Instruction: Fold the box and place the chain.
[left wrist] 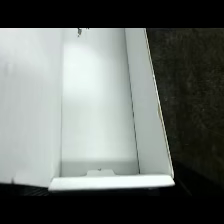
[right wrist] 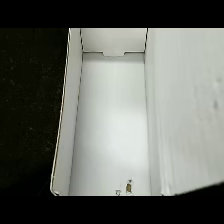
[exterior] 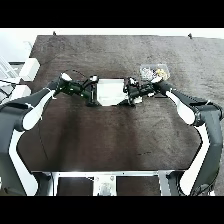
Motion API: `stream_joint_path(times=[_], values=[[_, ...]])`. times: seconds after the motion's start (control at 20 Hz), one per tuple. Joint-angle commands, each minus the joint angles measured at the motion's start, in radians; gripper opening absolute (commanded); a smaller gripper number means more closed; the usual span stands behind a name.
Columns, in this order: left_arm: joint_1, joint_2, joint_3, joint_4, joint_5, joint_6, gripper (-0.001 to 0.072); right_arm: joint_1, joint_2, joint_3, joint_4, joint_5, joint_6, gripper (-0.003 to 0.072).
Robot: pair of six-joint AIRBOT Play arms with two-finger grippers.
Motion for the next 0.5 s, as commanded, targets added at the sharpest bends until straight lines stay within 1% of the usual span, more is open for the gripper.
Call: stream_joint_path(times=[0.0, 0.15, 0.3, 0.45], values=[[-0.002, -0.014, 0.000, -0.038, 0.013, 0.025, 0.0720, 0.000, 0.000, 0.000, 0.000, 0.000, 0.000, 0.0499], [0.004, -0.017, 0.000, -0.039, 0.013, 0.026, 0.0720, 0.000, 0.000, 0.000, 0.000, 0.000, 0.000, 0.0499], [0.036, -0.027, 0.000, -0.068, -0.024, 0.052, 0.0720, 0.000, 0.000, 0.000, 0.000, 0.000, 0.000, 0.0499], [0.040, -0.033, 0.000, -0.068, -0.018, 0.052, 0.0720, 0.000, 0.000, 0.000, 0.000, 0.000, 0.000, 0.0499]])
